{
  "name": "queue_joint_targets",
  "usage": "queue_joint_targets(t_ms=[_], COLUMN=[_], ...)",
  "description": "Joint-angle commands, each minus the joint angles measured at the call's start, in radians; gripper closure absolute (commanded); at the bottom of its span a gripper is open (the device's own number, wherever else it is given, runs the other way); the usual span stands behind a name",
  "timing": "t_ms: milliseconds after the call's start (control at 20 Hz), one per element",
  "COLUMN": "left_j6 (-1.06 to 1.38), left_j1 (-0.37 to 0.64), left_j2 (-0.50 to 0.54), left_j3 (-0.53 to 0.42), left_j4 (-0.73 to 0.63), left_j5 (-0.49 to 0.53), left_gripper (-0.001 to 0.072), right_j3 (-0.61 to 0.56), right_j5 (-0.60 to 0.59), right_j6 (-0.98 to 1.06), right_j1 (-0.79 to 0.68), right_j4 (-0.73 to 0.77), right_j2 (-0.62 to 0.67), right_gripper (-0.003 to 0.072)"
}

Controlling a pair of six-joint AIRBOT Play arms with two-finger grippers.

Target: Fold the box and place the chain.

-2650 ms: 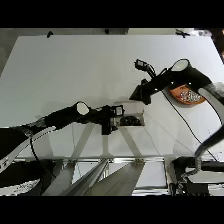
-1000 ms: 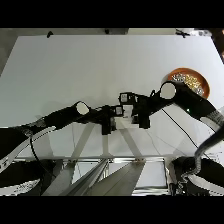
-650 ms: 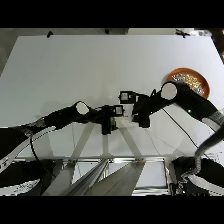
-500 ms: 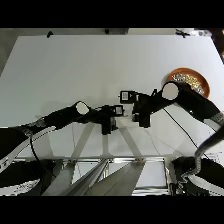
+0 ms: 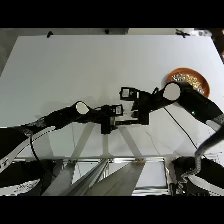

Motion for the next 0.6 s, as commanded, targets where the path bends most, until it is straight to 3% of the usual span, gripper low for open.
queue_joint_targets(t_ms=[0, 350, 550], left_j6=[0.002, 0.003, 0.002], left_j1=[0.000, 0.000, 0.000], left_j2=[0.000, 0.001, 0.000], left_j3=[0.000, 0.000, 0.000], left_j4=[0.001, 0.001, 0.001], left_j5=[-0.002, -0.002, -0.002], left_gripper=[0.0620, 0.0620, 0.0620], right_j3=[-0.031, -0.061, -0.077], right_j5=[-0.014, 0.010, 0.011], right_j6=[0.005, 0.002, 0.002], right_j1=[0.004, 0.022, 0.058], right_j4=[0.000, -0.001, -0.028], right_j2=[-0.001, 0.000, 0.000], right_gripper=[0.0432, 0.0429, 0.0349])
